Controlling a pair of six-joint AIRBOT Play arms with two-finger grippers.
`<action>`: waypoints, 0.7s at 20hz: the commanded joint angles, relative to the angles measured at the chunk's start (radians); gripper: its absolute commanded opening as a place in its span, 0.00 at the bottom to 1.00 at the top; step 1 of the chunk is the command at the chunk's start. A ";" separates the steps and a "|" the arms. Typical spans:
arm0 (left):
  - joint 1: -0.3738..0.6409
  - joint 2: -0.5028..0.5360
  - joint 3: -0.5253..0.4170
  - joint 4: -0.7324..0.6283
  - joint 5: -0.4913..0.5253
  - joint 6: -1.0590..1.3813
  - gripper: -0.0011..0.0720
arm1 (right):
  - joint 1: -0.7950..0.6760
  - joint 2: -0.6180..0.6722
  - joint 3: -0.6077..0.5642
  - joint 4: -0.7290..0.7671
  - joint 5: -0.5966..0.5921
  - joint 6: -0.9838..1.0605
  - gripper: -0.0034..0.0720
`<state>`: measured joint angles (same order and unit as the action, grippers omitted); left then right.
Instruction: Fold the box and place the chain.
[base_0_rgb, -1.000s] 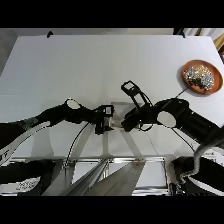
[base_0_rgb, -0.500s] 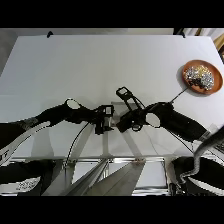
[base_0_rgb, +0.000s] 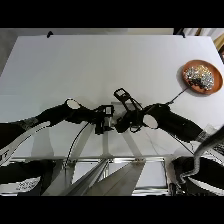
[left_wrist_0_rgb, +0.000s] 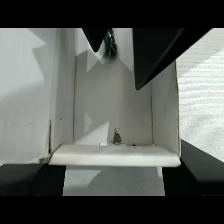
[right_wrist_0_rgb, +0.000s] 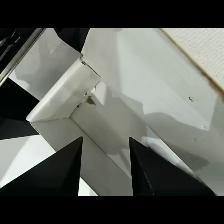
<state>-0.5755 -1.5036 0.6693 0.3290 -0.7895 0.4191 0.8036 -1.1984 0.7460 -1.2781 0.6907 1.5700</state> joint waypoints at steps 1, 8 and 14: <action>0.000 0.000 0.000 0.000 0.000 0.000 0.30 | 0.000 0.030 0.002 -0.003 0.003 0.005 0.47; 0.000 0.000 0.000 0.000 0.000 0.000 0.30 | -0.002 0.308 0.058 -0.394 0.343 0.113 0.45; 0.000 0.000 0.000 0.000 0.000 0.000 0.30 | -0.470 0.436 0.058 -0.461 0.558 0.090 0.44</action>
